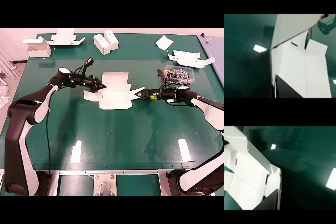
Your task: Fold the box and place the chain.
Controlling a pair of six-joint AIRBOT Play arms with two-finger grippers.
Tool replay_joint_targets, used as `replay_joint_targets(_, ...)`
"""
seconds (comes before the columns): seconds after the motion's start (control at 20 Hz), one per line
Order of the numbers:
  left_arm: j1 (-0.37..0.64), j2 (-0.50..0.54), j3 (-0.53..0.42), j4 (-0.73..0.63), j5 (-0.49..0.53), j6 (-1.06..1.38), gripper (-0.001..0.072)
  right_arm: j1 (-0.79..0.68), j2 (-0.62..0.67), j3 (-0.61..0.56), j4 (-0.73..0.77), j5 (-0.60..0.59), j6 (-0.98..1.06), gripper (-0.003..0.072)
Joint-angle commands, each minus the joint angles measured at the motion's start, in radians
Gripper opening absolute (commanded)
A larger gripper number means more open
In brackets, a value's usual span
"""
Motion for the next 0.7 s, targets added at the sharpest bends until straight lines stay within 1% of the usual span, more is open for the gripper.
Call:
replay_joint_targets(0.0,0.001,0.0,0.0,0.0,0.002,0.145,0.0023,-0.001,-0.001,0.0,0.0,0.001,-0.004,0.0021)
replay_joint_targets(0.05,0.001,0.0,0.0,0.001,0.0,0.179,0.0023,-0.002,-0.001,0.0,0.0,0.001,-0.004,0.0118)
replay_joint_targets(0.15,0.002,0.0,0.0,0.001,0.002,0.26,0.0023,-0.008,0.0,0.007,0.007,0.014,-0.004,0.0233)
replay_joint_targets(0.2,0.001,0.0,-0.001,0.001,-0.003,0.282,0.0023,-0.017,0.0,0.016,0.008,0.031,-0.004,0.0247)
replay_joint_targets(0.3,0.002,-0.001,-0.001,0.003,-0.014,0.291,0.0022,-0.04,0.0,0.042,0.014,0.086,-0.003,0.0249)
replay_joint_targets(0.45,0.003,-0.013,0.0,0.006,-0.051,0.343,0.0022,-0.094,0.005,0.079,0.078,0.191,0.0,0.0249)
replay_joint_targets(0.65,0.003,-0.021,0.0,0.009,-0.069,0.378,0.0022,-0.177,0.042,0.102,0.196,0.209,-0.001,0.0248)
